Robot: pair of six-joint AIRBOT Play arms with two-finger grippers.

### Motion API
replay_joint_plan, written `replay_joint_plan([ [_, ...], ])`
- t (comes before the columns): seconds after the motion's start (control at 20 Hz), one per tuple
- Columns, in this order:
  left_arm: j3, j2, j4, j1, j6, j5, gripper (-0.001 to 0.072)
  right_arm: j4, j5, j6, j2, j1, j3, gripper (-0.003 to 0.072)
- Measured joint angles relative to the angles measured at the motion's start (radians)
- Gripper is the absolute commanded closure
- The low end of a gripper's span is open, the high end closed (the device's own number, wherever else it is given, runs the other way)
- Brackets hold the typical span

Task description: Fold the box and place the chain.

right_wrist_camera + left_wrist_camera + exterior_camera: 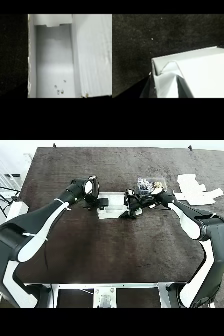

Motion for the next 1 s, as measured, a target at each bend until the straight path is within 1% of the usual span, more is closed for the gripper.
replay_joint_plan([
  [0.2,0.045,-0.035,0.016,0.000,-0.015,-0.037,0.0342,0.000,0.000,0.001,0.000,0.000,0.000,0.0211],
  [0.45,0.146,-0.109,0.026,-0.001,-0.026,-0.127,0.0344,0.000,0.000,0.001,0.000,0.000,0.000,0.0211],
  [0.6,0.189,-0.140,0.040,-0.001,-0.034,-0.178,0.0344,0.000,0.000,0.000,0.000,0.000,0.000,0.0211],
  [0.75,0.208,-0.154,0.054,-0.001,-0.044,-0.211,0.0355,0.000,0.000,0.000,0.000,0.000,0.000,0.0211],
  [1.0,0.220,-0.161,0.063,-0.002,-0.053,-0.228,0.0355,0.000,0.000,0.000,0.000,0.000,0.000,0.0211],
])
